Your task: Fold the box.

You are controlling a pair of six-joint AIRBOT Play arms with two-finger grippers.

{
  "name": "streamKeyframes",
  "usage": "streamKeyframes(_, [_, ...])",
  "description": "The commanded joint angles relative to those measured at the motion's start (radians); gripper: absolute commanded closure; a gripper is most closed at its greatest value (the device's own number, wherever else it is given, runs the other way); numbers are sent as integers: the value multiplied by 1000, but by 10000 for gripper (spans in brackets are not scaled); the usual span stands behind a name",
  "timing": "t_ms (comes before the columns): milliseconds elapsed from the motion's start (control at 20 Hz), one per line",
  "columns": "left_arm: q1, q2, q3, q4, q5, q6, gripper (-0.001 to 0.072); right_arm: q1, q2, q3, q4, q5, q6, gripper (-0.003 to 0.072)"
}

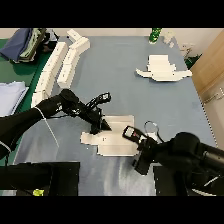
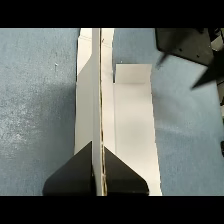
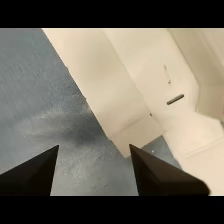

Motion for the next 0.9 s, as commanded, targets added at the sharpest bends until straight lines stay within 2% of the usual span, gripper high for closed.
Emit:
streamKeyframes(0, [0,-1,0,1,0,0,695,175,-66,-24,-312,140,3,-33])
streamKeyframes(250, [0,-1,0,1,0,0,695,180,-177,-20,-433,214,50,-26])
streamKeyframes(450, [0,-1,0,1,0,0,695,180,-179,0,-649,172,337,-25])
streamKeyframes(650, [0,-1,0,1,0,0,695,180,-148,68,-665,57,426,-25])
streamKeyframes(850, [0,-1,0,1,0,0,695,180,-132,69,-665,46,426,-26])
